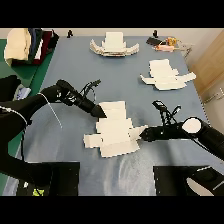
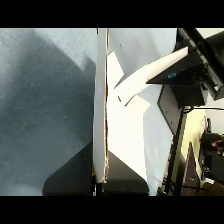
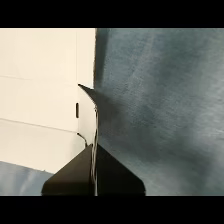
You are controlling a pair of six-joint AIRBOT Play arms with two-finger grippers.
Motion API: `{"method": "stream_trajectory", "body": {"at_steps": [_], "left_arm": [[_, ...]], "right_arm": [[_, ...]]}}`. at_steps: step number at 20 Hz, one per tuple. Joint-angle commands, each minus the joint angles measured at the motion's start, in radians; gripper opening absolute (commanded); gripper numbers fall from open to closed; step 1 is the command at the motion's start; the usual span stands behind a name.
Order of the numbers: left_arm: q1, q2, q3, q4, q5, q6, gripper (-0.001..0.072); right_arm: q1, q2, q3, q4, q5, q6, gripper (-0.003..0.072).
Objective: Fold the box.
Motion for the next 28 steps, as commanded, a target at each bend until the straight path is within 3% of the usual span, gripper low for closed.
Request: {"method": "stream_trajectory", "body": {"at_steps": [1,2,7,10,17,18,19,21,28], "left_arm": [[0.0,0.0,0.001,-0.004,-0.035,0.01,0.0019],[0.0,0.0,0.001,-0.004,-0.034,0.013,0.0019],[0.0,0.01,0.002,-0.037,-0.027,0.216,0.0018],[-0.006,0.054,0.003,-0.129,0.007,0.35,0.0017],[-0.066,0.177,-0.007,-0.133,0.149,0.507,0.0016],[-0.084,0.186,-0.014,-0.133,0.174,0.545,0.0016],[-0.103,0.192,-0.023,-0.133,0.198,0.57,0.0016],[-0.136,0.201,-0.043,-0.133,0.237,0.595,0.0016],[-0.204,0.361,-0.238,-0.14,0.461,0.769,0.0014]], "right_arm": [[-0.001,0.001,0.005,-0.115,-0.04,0.003,0.0199],[-0.003,0.001,0.013,-0.177,-0.058,0.012,0.0286],[-0.008,0.001,0.093,-0.493,-0.099,0.188,0.0311],[-0.008,0.001,0.136,-0.573,-0.098,0.25,0.0312],[-0.008,0.002,0.196,-0.582,-0.149,0.331,0.0312],[-0.008,0.001,0.211,-0.582,-0.169,0.344,0.0357],[-0.008,0.001,0.227,-0.582,-0.188,0.368,0.0456],[-0.008,0.001,0.258,-0.583,-0.204,0.404,0.0465],[-0.008,0.001,0.29,-0.597,-0.21,0.483,0.0465]]}}
